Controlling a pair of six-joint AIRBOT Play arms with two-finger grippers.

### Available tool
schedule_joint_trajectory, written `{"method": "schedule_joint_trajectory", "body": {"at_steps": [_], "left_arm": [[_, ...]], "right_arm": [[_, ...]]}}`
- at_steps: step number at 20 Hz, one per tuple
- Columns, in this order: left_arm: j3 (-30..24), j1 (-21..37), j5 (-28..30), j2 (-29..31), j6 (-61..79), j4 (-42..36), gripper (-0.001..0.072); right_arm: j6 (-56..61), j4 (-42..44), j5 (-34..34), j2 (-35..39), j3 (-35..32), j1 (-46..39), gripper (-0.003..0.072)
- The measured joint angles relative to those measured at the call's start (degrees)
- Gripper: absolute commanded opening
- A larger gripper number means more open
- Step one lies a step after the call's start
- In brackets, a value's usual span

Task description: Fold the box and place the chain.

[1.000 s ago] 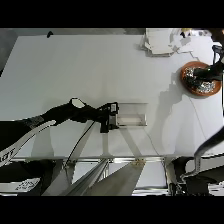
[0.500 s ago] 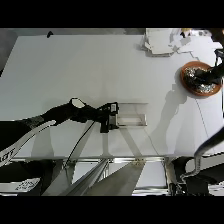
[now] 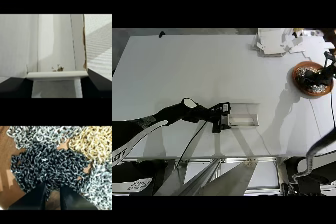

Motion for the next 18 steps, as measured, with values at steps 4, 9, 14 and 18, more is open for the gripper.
{"method": "schedule_joint_trajectory", "body": {"at_steps": [4,9,14,18], "left_arm": [[0.0,0.0,0.0,0.0,0.0,0.0,0.0152],[0.0,0.0,0.0,0.0,-0.02,-0.02,0.0152],[0.0,0.0,0.0,0.0,-0.02,-0.02,0.0152],[0.0,0.0,0.0,0.0,0.0,-0.02,0.0152]], "right_arm": [[-0.02,0.09,-0.17,-0.22,0.07,-0.02,0.0016],[-0.07,-0.15,0.46,1.51,0.0,0.0,0.0015],[-2.56,-0.98,3.13,8.31,0.0,0.0,0.0015],[-5.25,-1.03,7.37,15.47,0.0,0.0,0.0015]]}}
